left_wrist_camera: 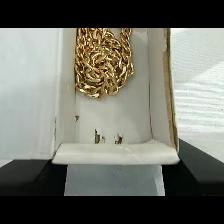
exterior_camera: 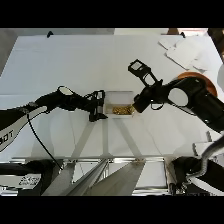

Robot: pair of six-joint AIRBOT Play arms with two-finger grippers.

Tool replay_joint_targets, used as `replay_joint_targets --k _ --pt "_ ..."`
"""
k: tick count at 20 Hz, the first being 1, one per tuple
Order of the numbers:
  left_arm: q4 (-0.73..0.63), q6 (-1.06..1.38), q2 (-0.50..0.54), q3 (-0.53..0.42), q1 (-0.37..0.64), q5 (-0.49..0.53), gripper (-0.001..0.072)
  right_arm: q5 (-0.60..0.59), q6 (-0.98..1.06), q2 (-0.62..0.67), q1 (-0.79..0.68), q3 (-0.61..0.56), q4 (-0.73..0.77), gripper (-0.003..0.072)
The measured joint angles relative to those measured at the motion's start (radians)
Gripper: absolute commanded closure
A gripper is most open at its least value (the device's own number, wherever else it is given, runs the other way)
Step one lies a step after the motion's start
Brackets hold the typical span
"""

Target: Fold the box and place the chain.

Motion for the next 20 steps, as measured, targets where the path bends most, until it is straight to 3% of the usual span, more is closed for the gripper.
replay_joint_targets --k 4,6,9,11,20 --pt "0.000 0.000 0.000 0.000 0.000 0.000 0.0418 0.038 -0.260 -0.014 -0.119 -0.001 -0.007 0.0344" --pt "0.000 0.000 0.000 0.000 0.000 0.000 0.0418 0.045 -0.405 -0.046 -0.174 -0.001 0.011 0.0263" --pt "0.000 0.000 0.000 0.000 0.000 0.000 0.0418 0.050 -0.611 -0.123 -0.224 0.000 0.067 0.0239" --pt "0.000 0.000 0.000 0.000 0.000 0.000 0.0418 0.044 -0.754 -0.188 -0.240 0.000 0.118 0.0133" --pt "0.000 0.000 0.000 0.000 0.000 0.000 0.0418 -0.043 -1.220 -0.396 -0.256 0.000 0.383 0.0136"
